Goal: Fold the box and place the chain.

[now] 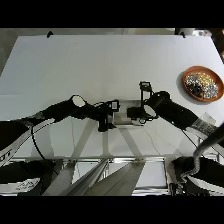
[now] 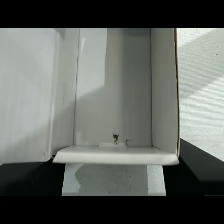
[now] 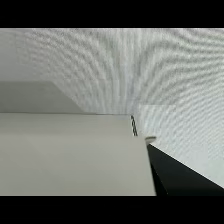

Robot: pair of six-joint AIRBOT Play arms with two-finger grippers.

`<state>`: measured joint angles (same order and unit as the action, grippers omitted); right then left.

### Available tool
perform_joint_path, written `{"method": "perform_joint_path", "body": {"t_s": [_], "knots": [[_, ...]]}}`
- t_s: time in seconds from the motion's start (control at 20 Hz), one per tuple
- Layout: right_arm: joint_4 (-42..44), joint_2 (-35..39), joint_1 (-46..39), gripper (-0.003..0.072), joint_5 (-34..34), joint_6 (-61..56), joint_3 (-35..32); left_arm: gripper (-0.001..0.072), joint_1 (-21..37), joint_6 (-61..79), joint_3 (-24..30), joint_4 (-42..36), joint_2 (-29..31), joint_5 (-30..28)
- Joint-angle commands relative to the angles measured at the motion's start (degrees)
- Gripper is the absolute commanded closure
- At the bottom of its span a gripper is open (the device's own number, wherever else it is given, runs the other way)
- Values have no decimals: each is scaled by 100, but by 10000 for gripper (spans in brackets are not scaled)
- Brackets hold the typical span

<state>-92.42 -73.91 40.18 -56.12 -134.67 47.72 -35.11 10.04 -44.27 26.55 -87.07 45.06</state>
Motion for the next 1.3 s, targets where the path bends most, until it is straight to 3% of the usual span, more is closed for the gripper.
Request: {"method": "perform_joint_path", "body": {"t_s": [0.0, 0.4, 0.55, 0.6, 0.85, 0.9, 1.0, 1.15, 1.25], "knots": [[-13, 0, 59, 293, 4, 90, -160, 313, 0, -2, 0, 0, 4, 4], [105, 17, 57, 315, -7, 168, -297, 313, 0, -2, 0, 0, 4, 15], [232, 17, 57, 630, -4, 170, -297, 313, 0, -2, 0, 0, 4, 15], [238, 17, 57, 666, -7, 173, -299, 313, 0, -2, 0, 0, 4, 15], [234, 15, 57, 662, -70, 660, -299, 313, 0, 0, 0, 0, 4, 15], [240, 15, 57, 603, -68, 660, -297, 313, 0, -2, 0, 0, 4, 15], [400, 15, 44, 273, -66, 660, -297, 313, 0, 0, 0, 0, 4, 15], [769, 15, -120, 303, -195, 658, -297, 313, 0, -2, 0, 0, 4, 15], [813, 17, -256, 469, -345, 658, -297, 313, 0, -2, 0, 0, 4, 15]]}}
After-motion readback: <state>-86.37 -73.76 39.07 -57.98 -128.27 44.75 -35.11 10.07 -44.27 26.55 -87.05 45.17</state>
